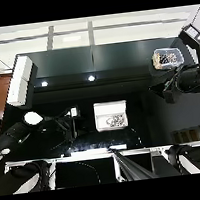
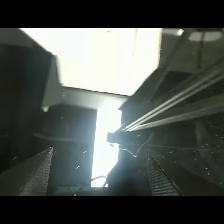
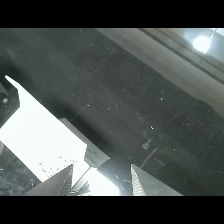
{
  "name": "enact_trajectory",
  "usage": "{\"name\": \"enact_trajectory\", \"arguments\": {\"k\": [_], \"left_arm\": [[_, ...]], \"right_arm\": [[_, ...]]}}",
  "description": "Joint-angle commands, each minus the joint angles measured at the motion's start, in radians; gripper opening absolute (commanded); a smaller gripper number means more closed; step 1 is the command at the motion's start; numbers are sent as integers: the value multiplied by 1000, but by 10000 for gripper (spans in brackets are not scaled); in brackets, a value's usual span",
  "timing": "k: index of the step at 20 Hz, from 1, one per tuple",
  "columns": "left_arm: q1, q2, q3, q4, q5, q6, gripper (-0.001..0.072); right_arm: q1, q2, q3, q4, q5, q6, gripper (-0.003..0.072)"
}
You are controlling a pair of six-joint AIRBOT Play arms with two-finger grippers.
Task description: Fold the box and place the chain.
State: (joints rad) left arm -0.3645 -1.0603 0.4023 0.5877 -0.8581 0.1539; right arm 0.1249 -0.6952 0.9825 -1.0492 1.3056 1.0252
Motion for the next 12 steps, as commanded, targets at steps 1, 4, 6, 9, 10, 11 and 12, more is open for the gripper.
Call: {"name": "enact_trajectory", "arguments": {"k": [1,4,6,9,10,11,12], "left_arm": [[-50,-43,0,-51,40,26,702],[-91,-80,23,-63,55,36,702],[-101,-96,47,-84,85,37,702],[-103,-128,80,-86,88,38,702],[-111,-147,89,-101,81,42,702],[-123,-160,104,-88,65,42,702],[-129,-168,113,-98,64,44,702]], "right_arm": [[0,0,0,0,-2,0,439],[0,0,0,0,-2,0,439],[0,0,0,0,-2,0,439],[0,0,0,0,-1,1,439],[0,0,0,0,-1,1,439],[0,0,0,0,-2,1,439],[0,0,0,0,-1,0,438]]}}
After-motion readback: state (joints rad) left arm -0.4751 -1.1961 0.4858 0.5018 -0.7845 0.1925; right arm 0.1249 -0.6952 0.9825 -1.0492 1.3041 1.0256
